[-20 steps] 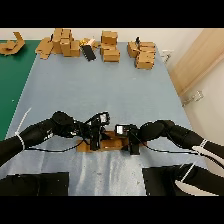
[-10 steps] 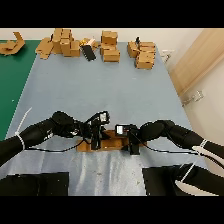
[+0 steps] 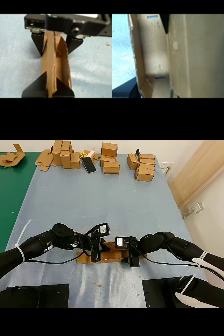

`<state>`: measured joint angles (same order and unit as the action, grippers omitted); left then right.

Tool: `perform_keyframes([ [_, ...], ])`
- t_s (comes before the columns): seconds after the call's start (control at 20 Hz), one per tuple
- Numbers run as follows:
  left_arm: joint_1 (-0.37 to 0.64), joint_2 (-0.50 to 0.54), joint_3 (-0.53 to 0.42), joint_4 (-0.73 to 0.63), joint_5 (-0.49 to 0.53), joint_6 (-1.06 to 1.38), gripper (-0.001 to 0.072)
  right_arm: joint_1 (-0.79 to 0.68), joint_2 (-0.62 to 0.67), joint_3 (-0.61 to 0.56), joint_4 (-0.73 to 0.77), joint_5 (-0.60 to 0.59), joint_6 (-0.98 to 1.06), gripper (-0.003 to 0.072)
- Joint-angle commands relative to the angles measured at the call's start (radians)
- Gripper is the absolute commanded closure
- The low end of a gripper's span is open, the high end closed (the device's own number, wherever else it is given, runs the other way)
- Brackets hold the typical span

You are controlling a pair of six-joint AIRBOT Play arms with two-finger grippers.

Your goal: Fold the box.

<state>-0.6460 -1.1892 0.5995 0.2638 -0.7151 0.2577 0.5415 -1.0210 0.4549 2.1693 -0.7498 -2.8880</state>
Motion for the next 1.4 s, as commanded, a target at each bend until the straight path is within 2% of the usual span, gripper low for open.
perform_keyframes([
  [0.0, 0.002, 0.000, 0.000, 0.095, 0.008, -0.104, 0.0693, 0.001, 0.000, 0.001, -0.001, 0.000, 0.000, 0.0182],
  [0.85, 0.012, 0.001, 0.000, 0.103, 0.050, -0.121, 0.0690, 0.001, 0.000, 0.001, 0.000, 0.000, 0.000, 0.0180],
  [0.9, 0.012, 0.001, 0.000, 0.103, 0.051, -0.120, 0.0488, 0.001, 0.000, 0.001, 0.000, 0.000, 0.000, 0.0180],
  [0.95, 0.012, 0.001, 0.000, 0.094, 0.051, -0.123, 0.0318, 0.001, 0.000, 0.001, 0.000, 0.000, 0.000, 0.0179],
  [1.0, 0.012, 0.001, 0.000, 0.092, 0.051, -0.127, 0.0351, 0.001, 0.000, 0.001, 0.000, 0.000, 0.000, 0.0179],
  [1.2, 0.012, 0.001, 0.001, 0.096, 0.061, -0.128, 0.0352, 0.001, 0.000, 0.001, 0.000, 0.000, 0.000, 0.0179],
  [1.35, 0.036, 0.031, 0.004, 0.159, 0.058, -0.199, 0.0351, 0.001, 0.000, 0.001, -0.001, -0.001, 0.000, 0.0173],
])
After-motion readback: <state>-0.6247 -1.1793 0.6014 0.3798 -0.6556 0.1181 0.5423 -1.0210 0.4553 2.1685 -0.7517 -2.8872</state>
